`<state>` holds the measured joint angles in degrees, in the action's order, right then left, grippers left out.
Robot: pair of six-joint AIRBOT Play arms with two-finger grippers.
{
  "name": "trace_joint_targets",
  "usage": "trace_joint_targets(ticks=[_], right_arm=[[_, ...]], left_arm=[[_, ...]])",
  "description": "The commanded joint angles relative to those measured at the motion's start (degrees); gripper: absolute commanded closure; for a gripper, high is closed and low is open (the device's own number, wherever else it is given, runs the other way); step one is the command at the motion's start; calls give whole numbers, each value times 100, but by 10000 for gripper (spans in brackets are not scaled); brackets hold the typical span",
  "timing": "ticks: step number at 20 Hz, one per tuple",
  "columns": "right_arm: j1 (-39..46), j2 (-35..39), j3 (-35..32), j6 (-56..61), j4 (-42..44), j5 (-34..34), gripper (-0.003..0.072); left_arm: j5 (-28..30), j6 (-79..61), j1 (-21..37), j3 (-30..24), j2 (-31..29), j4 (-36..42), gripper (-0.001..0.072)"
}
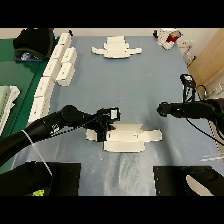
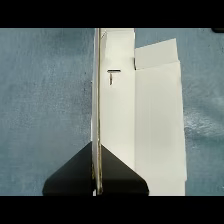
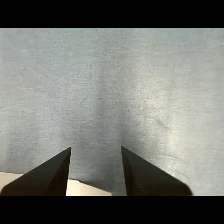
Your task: Fold the box.
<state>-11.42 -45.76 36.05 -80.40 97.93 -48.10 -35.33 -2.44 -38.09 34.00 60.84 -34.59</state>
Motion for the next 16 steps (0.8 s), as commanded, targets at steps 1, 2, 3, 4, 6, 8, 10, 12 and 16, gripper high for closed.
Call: trace_joint_targets(ticks=[1,2,3,4,6,8,10,12,16], right_arm=[[0,0,4,2,17,-59,205],[0,0,4,2,66,-74,205],[0,0,4,0,122,-105,208],[0,0,7,0,177,-146,208],[0,0,4,0,201,-234,257],[0,0,7,0,219,-297,278],[0,0,7,0,348,-385,280],[0,0,7,0,651,-638,523],[-310,44,4,-461,1220,-1788,683]], left_arm=[[-22,98,-4,4,4,-13,699],[-22,98,-4,4,4,-13,699],[-13,96,-4,4,4,-11,699],[7,96,-4,4,2,-13,699],[48,98,-4,7,2,-13,699],[42,98,-4,4,4,-11,699],[42,96,-4,4,4,-13,699],[44,96,-4,4,2,-13,699],[42,96,-7,4,4,-13,699]])
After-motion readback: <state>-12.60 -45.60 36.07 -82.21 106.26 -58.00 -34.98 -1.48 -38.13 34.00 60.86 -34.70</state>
